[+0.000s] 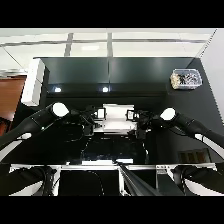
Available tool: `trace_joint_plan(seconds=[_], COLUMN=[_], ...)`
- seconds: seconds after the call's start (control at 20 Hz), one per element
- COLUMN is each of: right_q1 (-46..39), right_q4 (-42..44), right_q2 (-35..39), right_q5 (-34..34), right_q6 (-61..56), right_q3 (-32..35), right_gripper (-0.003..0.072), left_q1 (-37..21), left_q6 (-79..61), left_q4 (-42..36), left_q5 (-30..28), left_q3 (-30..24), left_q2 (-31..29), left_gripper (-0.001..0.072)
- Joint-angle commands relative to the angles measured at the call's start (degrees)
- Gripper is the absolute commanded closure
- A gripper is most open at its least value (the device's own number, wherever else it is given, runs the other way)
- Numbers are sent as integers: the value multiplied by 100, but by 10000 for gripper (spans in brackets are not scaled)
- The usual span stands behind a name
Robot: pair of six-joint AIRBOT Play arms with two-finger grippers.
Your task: Fold the box and place the chain.
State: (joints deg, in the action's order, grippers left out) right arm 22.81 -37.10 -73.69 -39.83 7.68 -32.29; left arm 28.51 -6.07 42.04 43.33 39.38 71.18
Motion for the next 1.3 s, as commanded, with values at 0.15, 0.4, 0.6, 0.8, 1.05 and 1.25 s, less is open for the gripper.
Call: trace_joint_plan(seconds=[0.15,0.4,0.6,0.8,1.05,1.25], right_q1=[7,7,7,7,7,7], right_q4=[0,0,0,2,2,0], right_q2=[-4,-4,-4,-4,-4,-4], right_q5=[0,0,2,2,2,2], right_q6=[0,0,0,0,-2,0], right_q3=[-7,-7,-7,-7,-7,-7], right_gripper=[508,508,508,508,508,508], left_q1=[24,72,72,68,31,-407], left_q6=[-13,4,7,39,85,2684], left_q4=[-1054,-1117,-1099,-1104,-765,785], left_q5=[-90,-68,-72,-57,70,205], left_q3=[9,9,9,9,46,232], left_q2=[275,457,457,437,227,-660], left_gripper=[436,648,438,414,454,684])
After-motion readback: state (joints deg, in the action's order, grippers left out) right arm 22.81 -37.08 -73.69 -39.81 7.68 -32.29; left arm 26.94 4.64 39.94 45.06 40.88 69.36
